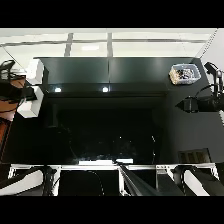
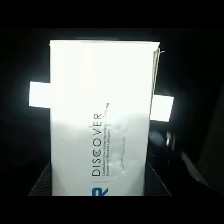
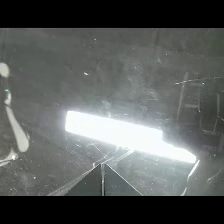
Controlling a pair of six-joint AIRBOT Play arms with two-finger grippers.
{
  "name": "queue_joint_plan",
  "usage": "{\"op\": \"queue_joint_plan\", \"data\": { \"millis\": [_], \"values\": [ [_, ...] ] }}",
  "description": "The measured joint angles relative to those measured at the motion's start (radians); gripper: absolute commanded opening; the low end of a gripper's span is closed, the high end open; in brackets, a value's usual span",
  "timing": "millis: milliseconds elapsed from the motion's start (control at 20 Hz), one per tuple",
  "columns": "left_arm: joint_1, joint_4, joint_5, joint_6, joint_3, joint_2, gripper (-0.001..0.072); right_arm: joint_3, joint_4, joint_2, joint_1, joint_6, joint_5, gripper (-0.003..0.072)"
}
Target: Fold the box and place the chain.
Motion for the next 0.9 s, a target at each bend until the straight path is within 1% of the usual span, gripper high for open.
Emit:
{"op": "queue_joint_plan", "data": {
  "millis": [150, 500, 650, 800, 850, 900],
  "values": [
    [0.048, -0.011, 0.059, 0.025, 0.064, -0.081, 0.0329, 0.0, 0.001, 0.0, 0.0, 0.013, -0.001, 0.0015],
    [0.079, -0.078, 0.101, 0.207, 0.245, -0.297, 0.0329, 0.0, 0.003, 0.0, 0.0, 0.035, -0.007, 0.0015],
    [0.088, -0.08, 0.1, 0.236, 0.304, -0.355, 0.0329, 0.0, 0.004, 0.0, 0.0, 0.038, -0.014, 0.0015],
    [0.095, -0.082, 0.103, 0.247, 0.334, -0.384, 0.0331, 0.0, 0.006, 0.0, 0.0, 0.041, -0.024, 0.0015],
    [0.097, -0.082, 0.105, 0.248, 0.339, -0.389, 0.0383, 0.0, 0.006, 0.0, 0.0, 0.041, -0.027, 0.0015],
    [0.1, -0.079, 0.106, 0.249, 0.343, -0.393, 0.062, 0.0, 0.006, 0.0, 0.0, 0.041, -0.029, 0.0015]
  ]
}}
